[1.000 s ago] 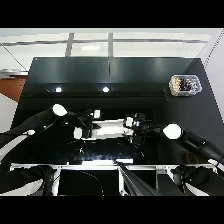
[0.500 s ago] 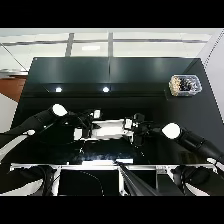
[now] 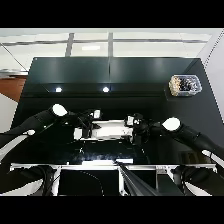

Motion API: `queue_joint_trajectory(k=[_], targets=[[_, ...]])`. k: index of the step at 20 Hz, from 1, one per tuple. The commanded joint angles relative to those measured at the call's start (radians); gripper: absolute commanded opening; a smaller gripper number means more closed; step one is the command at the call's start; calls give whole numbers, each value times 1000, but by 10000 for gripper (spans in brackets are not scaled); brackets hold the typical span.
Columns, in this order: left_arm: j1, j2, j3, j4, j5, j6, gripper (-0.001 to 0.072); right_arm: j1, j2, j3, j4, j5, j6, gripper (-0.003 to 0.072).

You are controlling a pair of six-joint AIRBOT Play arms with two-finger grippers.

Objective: Fold the box and place the chain.

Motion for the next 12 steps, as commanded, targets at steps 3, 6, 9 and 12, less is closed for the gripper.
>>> queue_joint_trajectory(k=[3,6,9,12], targets=[[-1,-1,0,0,0,0,29,-5,-49,14,-6,75,-42,704],[-1,-1,0,0,0,0,29,-4,-63,14,-35,74,-29,704],[-1,-1,0,0,0,0,29,5,-93,14,-31,43,-61,704],[-1,-1,0,0,0,0,29,24,-103,16,-37,7,-53,703]])
